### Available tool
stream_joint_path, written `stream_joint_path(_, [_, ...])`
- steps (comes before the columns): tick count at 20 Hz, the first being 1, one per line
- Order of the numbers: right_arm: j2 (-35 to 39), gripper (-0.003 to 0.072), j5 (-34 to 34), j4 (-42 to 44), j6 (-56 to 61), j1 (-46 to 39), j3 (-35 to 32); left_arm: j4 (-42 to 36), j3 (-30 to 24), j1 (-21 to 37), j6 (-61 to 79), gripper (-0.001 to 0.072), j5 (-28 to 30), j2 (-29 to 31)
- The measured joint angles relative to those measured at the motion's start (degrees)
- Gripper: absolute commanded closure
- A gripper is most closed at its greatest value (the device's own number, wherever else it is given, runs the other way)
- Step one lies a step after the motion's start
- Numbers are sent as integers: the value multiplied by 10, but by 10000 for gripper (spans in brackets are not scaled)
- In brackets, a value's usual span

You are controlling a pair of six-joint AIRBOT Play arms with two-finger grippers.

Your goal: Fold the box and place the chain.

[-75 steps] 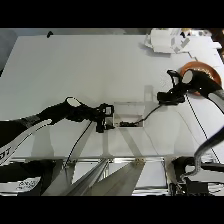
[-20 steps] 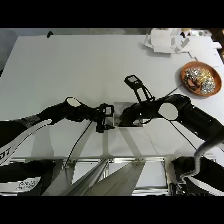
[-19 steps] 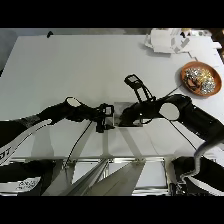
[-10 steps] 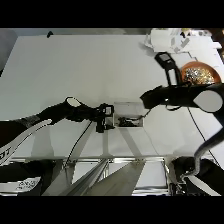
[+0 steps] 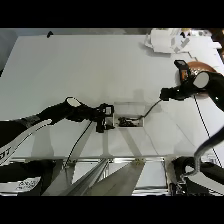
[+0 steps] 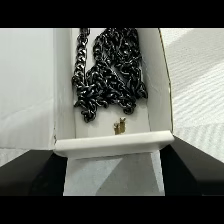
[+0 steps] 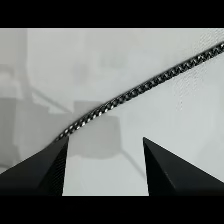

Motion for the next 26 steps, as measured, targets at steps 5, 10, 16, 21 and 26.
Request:
stream_joint_path(5, [-72, 258, -33, -2, -1, -10, 0, 0, 0, 0, 0, 696, 0, 0])
stream_joint_path(10, [-97, 292, -62, -3, -1, -12, 0, 0, 0, 0, 0, 696, 0, 0])
stream_joint_path(16, [-116, 640, -64, -8, -2, -13, 1, 0, 0, 0, 0, 696, 0, 0])
stream_joint_path(21, [-115, 669, -29, 3, -35, -12, 1, 0, 0, 0, 0, 696, 0, 0])
stream_joint_path(26, [-56, 669, 54, 14, -52, -12, 0, 0, 0, 0, 0, 696, 0, 0])
